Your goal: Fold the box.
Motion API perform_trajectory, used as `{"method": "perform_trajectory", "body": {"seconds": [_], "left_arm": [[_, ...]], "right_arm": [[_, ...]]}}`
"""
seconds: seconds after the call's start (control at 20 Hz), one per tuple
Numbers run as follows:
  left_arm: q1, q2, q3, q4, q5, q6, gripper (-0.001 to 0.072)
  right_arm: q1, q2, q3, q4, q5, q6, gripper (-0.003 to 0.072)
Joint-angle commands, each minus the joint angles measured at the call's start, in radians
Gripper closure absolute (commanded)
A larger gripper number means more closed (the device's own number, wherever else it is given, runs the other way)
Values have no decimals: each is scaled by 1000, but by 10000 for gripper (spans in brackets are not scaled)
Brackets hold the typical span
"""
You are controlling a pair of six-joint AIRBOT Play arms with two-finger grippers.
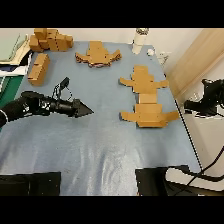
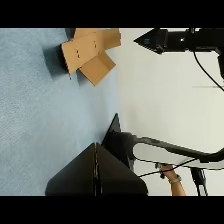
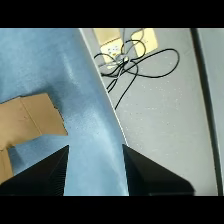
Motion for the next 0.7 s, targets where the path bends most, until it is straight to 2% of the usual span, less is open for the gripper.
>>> {"method": "perform_trajectory", "body": {"seconds": [0.0,0.25,0.4,0.5,0.55,0.6,0.65], "left_arm": [[1,0,0,-3,1,6,696],[1,0,0,-8,-29,6,696],[1,0,0,-43,-94,6,696],[1,0,1,-79,-147,7,696],[1,0,1,-94,-170,7,695],[1,0,1,-93,-186,10,695],[1,0,0,-89,-200,14,694]], "right_arm": [[-51,-83,2,118,14,-171,159],[-50,-182,3,290,24,-306,159],[-50,-214,3,397,23,-392,180],[-48,-225,3,415,16,-406,208],[-43,-227,3,426,2,-420,378],[-35,-227,3,446,-12,-431,483],[-18,-227,2,480,-28,-432,499]]}}
